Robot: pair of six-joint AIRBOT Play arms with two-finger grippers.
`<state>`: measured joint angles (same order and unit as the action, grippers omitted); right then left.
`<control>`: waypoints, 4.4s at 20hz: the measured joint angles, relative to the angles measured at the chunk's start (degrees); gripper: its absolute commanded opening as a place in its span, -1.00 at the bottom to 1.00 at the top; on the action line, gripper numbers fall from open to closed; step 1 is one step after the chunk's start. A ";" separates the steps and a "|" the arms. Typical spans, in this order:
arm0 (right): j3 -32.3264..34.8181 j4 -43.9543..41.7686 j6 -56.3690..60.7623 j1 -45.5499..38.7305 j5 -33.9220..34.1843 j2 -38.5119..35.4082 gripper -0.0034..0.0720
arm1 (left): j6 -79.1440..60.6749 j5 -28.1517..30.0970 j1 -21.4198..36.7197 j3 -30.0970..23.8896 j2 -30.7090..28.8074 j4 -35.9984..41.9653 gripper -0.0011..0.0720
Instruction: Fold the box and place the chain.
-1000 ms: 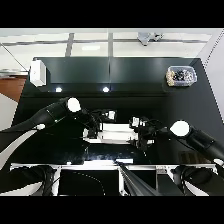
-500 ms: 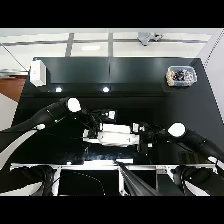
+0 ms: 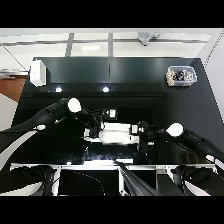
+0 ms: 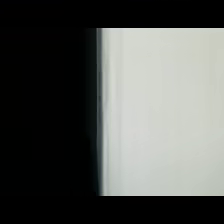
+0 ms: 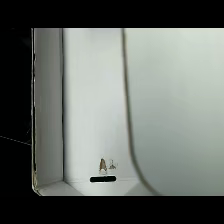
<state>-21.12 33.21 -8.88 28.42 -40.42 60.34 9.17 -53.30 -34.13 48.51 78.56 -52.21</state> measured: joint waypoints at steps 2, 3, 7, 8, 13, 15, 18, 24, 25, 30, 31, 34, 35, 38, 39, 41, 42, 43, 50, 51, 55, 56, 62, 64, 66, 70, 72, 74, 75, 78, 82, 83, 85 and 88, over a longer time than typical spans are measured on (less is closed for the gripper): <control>0.00 -0.02 -0.48 0.00 0.57 0.35 0.96 | 0.15 0.17 0.00 0.00 0.00 0.00 -0.90; 0.00 0.00 -0.66 0.00 0.70 0.52 0.96 | 0.26 0.20 0.00 0.00 0.00 -0.02 -0.90; 0.00 0.00 -1.22 0.07 1.62 1.44 0.68 | 0.28 0.31 0.00 0.00 0.00 -0.02 -0.90; 0.00 -0.02 -1.31 0.17 1.70 1.55 0.68 | 0.26 0.28 0.00 0.00 0.00 -0.04 -0.90; -0.02 -0.17 -1.84 2.23 2.62 1.86 0.68 | 0.26 0.31 0.00 0.00 0.00 -0.22 -0.90; -0.02 -0.26 -1.79 2.89 3.21 1.92 0.68 | 0.28 0.31 0.00 0.00 0.00 -0.24 -0.90; -0.02 -0.46 -1.05 3.32 4.42 2.01 0.68 | 0.28 0.35 0.00 0.00 0.00 -0.24 -0.90; -0.02 -0.46 0.09 3.56 5.77 2.03 0.68 | 0.35 0.39 0.00 0.00 0.00 -0.07 -0.90; -0.02 -0.46 0.15 3.56 5.86 2.03 0.68 | 0.35 0.39 0.00 0.00 0.00 -0.04 -0.90; -0.02 -0.28 0.48 3.56 6.12 2.03 0.67 | 0.35 0.39 0.00 0.00 0.00 -0.02 -0.90; -0.02 -0.26 0.50 3.56 6.16 2.03 0.67 | 0.35 0.37 0.00 0.00 0.00 -0.02 -0.90; -0.02 -0.22 0.50 3.56 6.14 2.03 0.15 | 0.35 0.22 0.00 0.00 0.00 0.17 -0.90; -0.02 -0.22 0.50 3.56 6.16 2.03 0.15 | 0.35 0.22 0.00 0.00 0.00 0.26 -0.90; -0.02 -0.17 0.50 3.56 6.16 2.03 0.15 | 0.35 0.13 0.00 0.00 0.00 0.42 -0.54; 0.00 -0.22 0.61 3.56 6.29 2.03 0.15 | 0.61 -0.22 -0.02 0.00 -0.02 1.25 -0.07; -0.02 -0.11 0.48 3.56 6.43 2.03 0.15 | 0.68 -0.83 -0.04 0.00 -0.17 0.94 0.27; -0.02 -0.11 0.48 3.56 6.40 2.03 0.15 | 0.72 -1.05 -0.02 -0.02 -0.35 0.81 0.27; -0.02 -0.11 0.46 3.56 6.38 2.03 0.15 | 0.96 -1.14 0.00 0.00 -0.66 0.44 0.27; -0.02 -0.02 0.11 3.56 6.05 2.03 0.15 | 9.14 -3.87 1.55 0.00 -6.56 -8.26 0.27; -0.07 0.02 -0.02 3.56 5.86 2.03 0.15 | 10.40 -5.20 2.14 0.00 -7.65 -9.31 0.27; -0.07 0.85 -1.16 3.56 4.22 2.03 0.15 | 15.80 -10.01 4.79 0.00 -11.69 -11.80 -0.09; -0.07 0.96 -1.31 3.56 3.96 2.03 0.15 | 17.53 -11.06 5.46 0.00 -12.46 -12.20 -0.49; -0.07 1.38 -1.81 3.56 3.32 2.03 0.15 | 25.66 -19.71 7.34 -0.02 -14.58 -12.72 -0.91; -0.07 1.44 -1.84 3.56 3.28 2.03 0.15 | 29.51 -20.81 7.45 -0.83 -15.74 -11.04 -0.91; -0.07 1.46 -1.86 3.56 3.28 2.03 0.15 | 31.76 -20.06 7.52 -3.52 -17.64 -6.16 -0.91; -0.07 1.42 -1.88 3.56 3.32 2.03 0.15 | 33.59 -14.84 7.56 -12.74 -23.58 3.65 -0.91; -0.07 1.40 -1.88 3.56 3.34 2.03 0.15 | 33.94 -11.74 7.54 -17.03 -27.30 6.56 -0.90; -0.07 1.38 -1.88 3.56 3.37 2.03 0.15 | 33.59 -9.09 6.86 -20.22 -30.05 8.52 -0.90; -0.07 1.38 -1.88 3.56 3.39 2.03 0.15 | 33.27 -8.31 6.12 -21.35 -30.80 9.14 -0.90; -0.07 1.36 -1.88 3.56 3.45 2.03 0.15 | 32.20 -3.96 2.45 -23.52 -31.04 10.36 -0.90; -0.07 1.33 -1.88 3.56 3.50 2.03 0.15 | 30.64 4.66 -3.89 -24.81 -28.63 15.15 -0.90; -0.07 1.33 -1.88 3.56 3.52 2.03 0.15 | 30.29 7.19 -5.18 -24.98 -28.04 16.37 -0.90; -0.07 1.33 -1.88 3.56 3.52 2.03 0.15 | 30.01 13.14 -6.80 -25.18 -27.34 18.69 -0.90; -0.07 1.33 -1.86 3.56 3.54 2.03 0.15 | 29.81 21.18 -7.30 -25.35 -27.21 20.85 -0.90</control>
<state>-21.19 34.54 -10.74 31.99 -36.88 62.37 38.98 -32.12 -41.43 23.16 51.35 -31.35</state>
